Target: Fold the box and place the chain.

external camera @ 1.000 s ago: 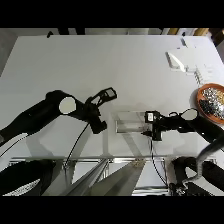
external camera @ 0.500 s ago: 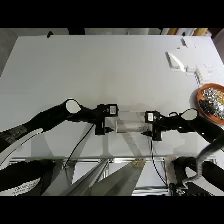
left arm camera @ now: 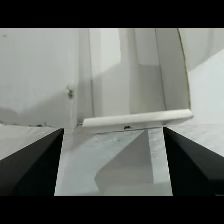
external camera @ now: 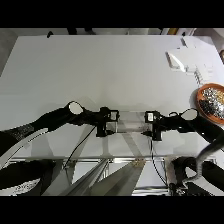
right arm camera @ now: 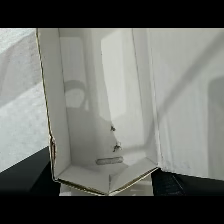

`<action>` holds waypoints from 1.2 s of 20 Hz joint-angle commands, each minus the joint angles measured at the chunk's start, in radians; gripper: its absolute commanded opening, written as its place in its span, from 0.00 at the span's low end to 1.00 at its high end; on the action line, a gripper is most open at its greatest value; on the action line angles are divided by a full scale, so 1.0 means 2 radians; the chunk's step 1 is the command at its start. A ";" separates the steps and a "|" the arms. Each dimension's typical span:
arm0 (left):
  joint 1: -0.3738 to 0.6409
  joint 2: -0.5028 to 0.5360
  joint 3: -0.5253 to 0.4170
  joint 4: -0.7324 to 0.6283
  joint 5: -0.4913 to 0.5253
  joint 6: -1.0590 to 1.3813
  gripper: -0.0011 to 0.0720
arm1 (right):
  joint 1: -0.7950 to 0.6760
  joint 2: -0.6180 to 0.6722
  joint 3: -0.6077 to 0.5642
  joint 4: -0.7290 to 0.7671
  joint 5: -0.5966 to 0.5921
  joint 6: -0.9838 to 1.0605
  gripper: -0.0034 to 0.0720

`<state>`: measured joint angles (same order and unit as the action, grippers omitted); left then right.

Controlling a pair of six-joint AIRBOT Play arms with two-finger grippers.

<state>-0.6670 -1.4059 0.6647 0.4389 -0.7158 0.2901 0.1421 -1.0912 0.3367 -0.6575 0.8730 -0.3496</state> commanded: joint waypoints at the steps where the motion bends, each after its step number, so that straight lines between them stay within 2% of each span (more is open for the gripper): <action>1: -0.001 -0.001 -0.004 -0.011 -0.003 0.014 0.98 | 0.000 0.000 0.000 0.000 0.000 0.000 0.49; 4: -0.005 -0.002 -0.007 -0.025 -0.001 0.022 0.98 | 0.000 0.000 0.000 0.000 0.000 0.000 0.49; 8: -0.019 -0.012 -0.007 -0.078 0.012 0.057 0.98 | 0.000 0.000 0.000 0.000 0.000 0.000 0.49; 18: -0.015 -0.012 -0.008 -0.049 -0.009 0.028 0.98 | 0.000 0.000 0.000 0.000 0.000 0.000 0.49; 24: -0.016 0.016 -0.040 -0.074 0.014 0.021 0.98 | 0.000 0.000 0.000 0.000 0.000 0.000 0.49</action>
<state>-0.6975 -1.3994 0.6079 0.3130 -0.7132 0.3401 0.1421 -1.0912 0.3367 -0.6525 0.8738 -0.3466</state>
